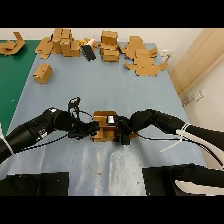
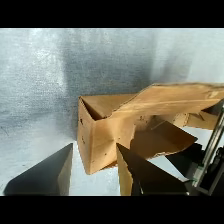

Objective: Fold the box.

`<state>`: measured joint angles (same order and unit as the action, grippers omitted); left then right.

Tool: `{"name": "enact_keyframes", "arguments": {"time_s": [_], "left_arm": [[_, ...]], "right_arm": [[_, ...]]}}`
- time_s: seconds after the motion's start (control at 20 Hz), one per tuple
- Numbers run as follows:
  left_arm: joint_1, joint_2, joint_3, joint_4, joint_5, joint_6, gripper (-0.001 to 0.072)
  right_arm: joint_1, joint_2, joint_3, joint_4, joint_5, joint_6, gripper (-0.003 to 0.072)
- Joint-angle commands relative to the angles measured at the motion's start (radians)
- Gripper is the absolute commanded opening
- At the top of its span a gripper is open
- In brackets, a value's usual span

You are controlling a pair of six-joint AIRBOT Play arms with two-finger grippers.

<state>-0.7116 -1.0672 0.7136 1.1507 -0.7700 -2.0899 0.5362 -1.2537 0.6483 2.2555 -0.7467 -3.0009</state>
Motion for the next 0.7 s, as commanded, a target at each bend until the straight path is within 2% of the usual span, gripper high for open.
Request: {"name": "enact_keyframes", "arguments": {"time_s": [0.0,0.1,0.35,0.65], "left_arm": [[0.000,-0.027,0.032,0.026,-0.014,-0.022,0.0432],[-0.024,-0.070,0.073,0.059,-0.053,-0.024,0.0432],[-0.120,-0.171,0.202,0.268,-0.180,-0.144,0.0432],[-0.160,-0.238,0.260,0.288,-0.248,-0.155,0.0431]], "right_arm": [[0.000,0.000,0.000,0.000,0.000,0.000,0.0511],[0.000,0.000,0.000,0.000,0.000,0.000,0.0511],[0.000,0.000,0.000,0.000,0.000,0.000,0.0511],[0.000,0.000,0.000,0.000,0.001,0.000,0.0511]]}}
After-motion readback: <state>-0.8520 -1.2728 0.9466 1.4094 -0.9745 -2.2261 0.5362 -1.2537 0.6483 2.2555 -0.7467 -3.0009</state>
